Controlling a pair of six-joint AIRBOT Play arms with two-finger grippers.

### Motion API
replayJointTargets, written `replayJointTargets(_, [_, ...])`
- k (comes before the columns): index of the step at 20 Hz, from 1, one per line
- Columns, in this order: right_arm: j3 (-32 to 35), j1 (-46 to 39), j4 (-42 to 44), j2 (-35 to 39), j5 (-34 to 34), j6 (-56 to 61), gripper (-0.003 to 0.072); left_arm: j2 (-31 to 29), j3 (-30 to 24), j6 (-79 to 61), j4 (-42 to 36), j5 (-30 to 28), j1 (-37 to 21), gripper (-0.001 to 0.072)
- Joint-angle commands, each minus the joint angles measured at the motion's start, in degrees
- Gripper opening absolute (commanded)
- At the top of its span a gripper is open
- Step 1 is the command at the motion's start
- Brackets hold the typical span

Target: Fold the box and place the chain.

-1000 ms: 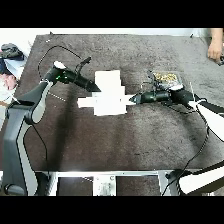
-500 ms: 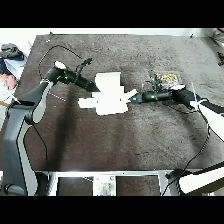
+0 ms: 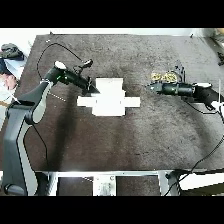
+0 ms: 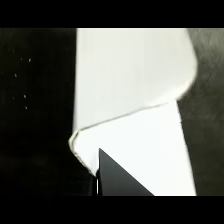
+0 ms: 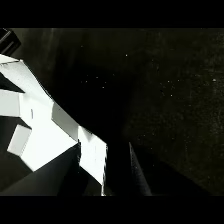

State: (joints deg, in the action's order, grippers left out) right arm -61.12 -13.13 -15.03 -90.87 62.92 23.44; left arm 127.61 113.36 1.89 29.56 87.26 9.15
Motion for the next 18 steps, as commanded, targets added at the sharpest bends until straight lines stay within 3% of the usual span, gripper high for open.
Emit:
replayJointTargets(1, [0.0,-0.2,-1.9,0.5,2.0,0.3,0.0347,0.0,-0.5,-10.0,0.0,-2.4,0.0,0.0005])
replayJointTargets(6, [0.0,2.1,-5.2,0.5,0.0,0.1,0.0348,-0.1,-4.4,-16.6,-3.4,-8.8,0.0,0.0005])
replayJointTargets(11, [0.0,2.2,-6.4,0.4,-1.9,-0.7,0.0348,-0.1,-5.8,-18.6,-3.5,-10.3,0.0,0.0005])
replayJointTargets(17, [0.0,6.1,-6.8,-0.5,-1.3,-16.3,0.0358,-0.2,-5.8,-18.9,-3.5,-10.2,0.0,0.0008])
replayJointTargets(18, [0.0,7.9,-7.0,-0.8,-1.3,-19.4,0.0479,-0.2,-5.8,-18.9,-3.5,-10.2,0.0,0.0008])
